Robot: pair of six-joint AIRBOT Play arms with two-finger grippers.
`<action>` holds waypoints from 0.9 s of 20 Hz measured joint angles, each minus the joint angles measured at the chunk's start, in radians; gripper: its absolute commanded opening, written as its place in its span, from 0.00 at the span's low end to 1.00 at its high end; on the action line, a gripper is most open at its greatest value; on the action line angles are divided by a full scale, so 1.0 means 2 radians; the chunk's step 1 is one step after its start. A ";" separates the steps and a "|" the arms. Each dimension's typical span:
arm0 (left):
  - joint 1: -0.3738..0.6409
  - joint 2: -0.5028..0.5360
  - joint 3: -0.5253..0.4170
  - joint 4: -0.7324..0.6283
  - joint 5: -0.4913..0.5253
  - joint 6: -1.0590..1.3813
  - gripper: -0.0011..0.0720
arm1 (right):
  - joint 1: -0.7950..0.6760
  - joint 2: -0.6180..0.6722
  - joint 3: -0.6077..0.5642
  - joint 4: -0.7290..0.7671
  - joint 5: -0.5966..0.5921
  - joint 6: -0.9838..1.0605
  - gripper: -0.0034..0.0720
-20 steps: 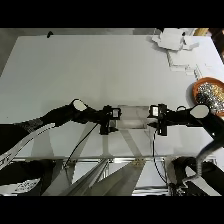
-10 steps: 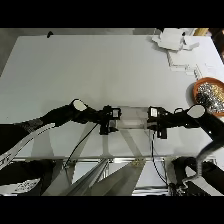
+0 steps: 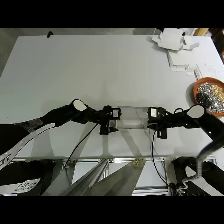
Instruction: Fold the box and place the chain.
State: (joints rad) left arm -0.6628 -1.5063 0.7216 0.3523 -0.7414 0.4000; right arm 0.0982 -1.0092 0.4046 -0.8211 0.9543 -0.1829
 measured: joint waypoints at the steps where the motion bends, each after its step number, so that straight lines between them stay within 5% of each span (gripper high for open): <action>1: 0.000 0.000 0.000 0.000 0.000 0.000 0.36 | 0.000 0.000 0.000 0.004 0.000 -0.004 0.25; 4: 0.000 0.000 0.000 0.000 0.000 0.000 0.36 | 0.000 0.000 -0.004 0.018 -0.002 -0.017 0.24; 7: 0.000 0.000 0.000 0.000 0.000 0.000 0.36 | 0.000 -0.001 -0.011 0.049 -0.001 -0.041 0.10; 11: 0.000 0.000 0.000 0.000 0.000 0.000 0.36 | 0.004 -0.010 -0.015 0.085 -0.002 -0.063 0.13; 12: 0.000 0.000 0.000 0.000 0.000 0.000 0.36 | 0.009 -0.015 -0.015 0.091 -0.003 -0.067 0.18; 14: 0.000 0.000 0.000 0.000 0.000 0.000 0.36 | 0.022 -0.026 -0.016 0.097 -0.007 -0.075 0.55; 18: 0.000 0.000 0.000 0.001 -0.002 0.000 0.36 | 0.034 -0.037 -0.016 0.100 -0.015 -0.078 0.59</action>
State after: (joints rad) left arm -0.6628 -1.5063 0.7216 0.3538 -0.7456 0.4004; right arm 0.1661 -1.0836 0.3729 -0.6205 0.9245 -0.3382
